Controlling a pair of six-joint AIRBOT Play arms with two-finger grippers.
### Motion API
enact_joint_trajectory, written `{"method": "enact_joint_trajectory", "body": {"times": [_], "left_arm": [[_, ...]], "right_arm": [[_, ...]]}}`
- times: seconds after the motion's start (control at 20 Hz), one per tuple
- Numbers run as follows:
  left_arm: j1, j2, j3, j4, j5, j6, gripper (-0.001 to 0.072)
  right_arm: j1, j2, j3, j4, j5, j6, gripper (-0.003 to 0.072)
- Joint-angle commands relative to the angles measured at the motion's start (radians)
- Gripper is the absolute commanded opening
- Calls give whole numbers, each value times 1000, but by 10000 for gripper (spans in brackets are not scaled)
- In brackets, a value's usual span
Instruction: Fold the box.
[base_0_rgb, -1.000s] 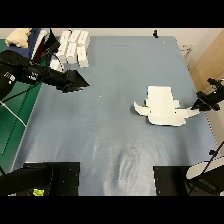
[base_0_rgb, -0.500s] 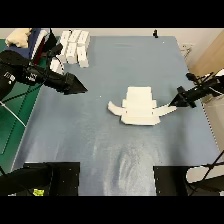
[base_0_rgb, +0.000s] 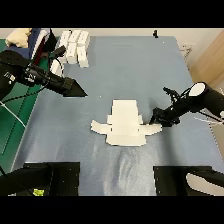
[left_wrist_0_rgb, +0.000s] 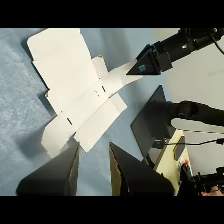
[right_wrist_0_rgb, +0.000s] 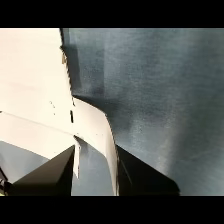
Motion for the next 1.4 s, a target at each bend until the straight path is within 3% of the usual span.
{"method": "enact_joint_trajectory", "body": {"times": [0.0, 0.35, 0.6, 0.75, 0.85, 1.0, 1.1, 1.2, 1.25, 1.3, 1.35], "left_arm": [[0, 1, 0, 0, 9, 12, 289], [0, -1, 0, 0, 35, 13, 297], [0, -5, 0, 0, 51, 13, 297], [0, -5, 0, 0, 69, 12, 297], [0, -5, 0, 0, 75, 12, 297], [0, -5, 0, 0, 116, 24, 296], [0, -5, 0, 1, 118, 46, 296], [0, -5, 0, 53, 109, 67, 298], [0, -5, 0, 117, 98, 72, 344], [0, -5, -5, 174, 100, 61, 572], [0, -5, -18, 200, 118, 50, 668]], "right_arm": [[38, 29, -44, -55, -45, 127, 369], [39, 30, -45, -121, 2, 288, 359], [39, 30, -97, 19, -27, 285, 358], [39, 30, -138, 96, -130, 165, 193], [39, 31, -140, 179, -151, 68, 180], [39, 31, -140, 324, -127, -122, 0], [63, 40, -142, 382, -111, -235, 0], [140, 98, -180, 343, -155, -293, 0], [188, 141, -212, 303, -202, -292, 0], [239, 188, -245, 259, -260, -291, 0], [289, 233, -275, 218, -322, -282, 1]]}}
